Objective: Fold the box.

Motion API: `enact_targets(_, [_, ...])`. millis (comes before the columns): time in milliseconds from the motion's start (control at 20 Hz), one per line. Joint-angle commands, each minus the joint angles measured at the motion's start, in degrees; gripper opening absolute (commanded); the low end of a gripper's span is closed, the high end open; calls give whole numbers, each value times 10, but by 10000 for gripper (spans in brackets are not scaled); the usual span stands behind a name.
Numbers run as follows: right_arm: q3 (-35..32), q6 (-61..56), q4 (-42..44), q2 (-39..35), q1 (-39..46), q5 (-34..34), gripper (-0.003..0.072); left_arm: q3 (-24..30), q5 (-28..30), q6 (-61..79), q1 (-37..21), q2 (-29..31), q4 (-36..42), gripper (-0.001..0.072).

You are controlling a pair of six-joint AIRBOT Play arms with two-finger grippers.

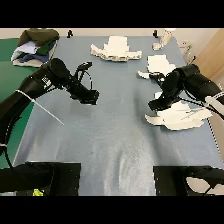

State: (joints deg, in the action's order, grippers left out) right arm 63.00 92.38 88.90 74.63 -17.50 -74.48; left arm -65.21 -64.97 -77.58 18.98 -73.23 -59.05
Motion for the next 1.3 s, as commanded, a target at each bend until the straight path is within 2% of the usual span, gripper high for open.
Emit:
enact_targets(0, [0, 0, 0, 1, 0, 1, 29, 0, -1, 0, 0, -2, 0, 13])
enact_targets(500, [0, 0, 0, 4, 0, 0, 30, 0, 1, 0, 0, -5, 0, 13])
enact_targets(700, [0, 0, 3, 4, 0, 66, 29, 0, 1, 0, 0, -5, 0, 13])
enact_targets(800, [0, -21, 31, 4, 0, 65, 29, 0, 1, 0, 0, -5, 0, 13])
enact_targets(950, [0, -49, 117, 6, 0, 85, 30, 0, 20, 0, 0, -5, 0, 13])
enact_targets(1050, [2, -104, 110, 7, 2, 107, 33, 0, 50, 0, 0, -5, 0, 13])
enact_targets(1150, [33, -154, 58, 7, 22, 83, 261, 0, 64, 0, 0, -5, 4, 13])
enact_targets(1250, [85, -163, -22, 7, 70, 17, 297, 0, 74, 0, 0, -5, 8, 13])
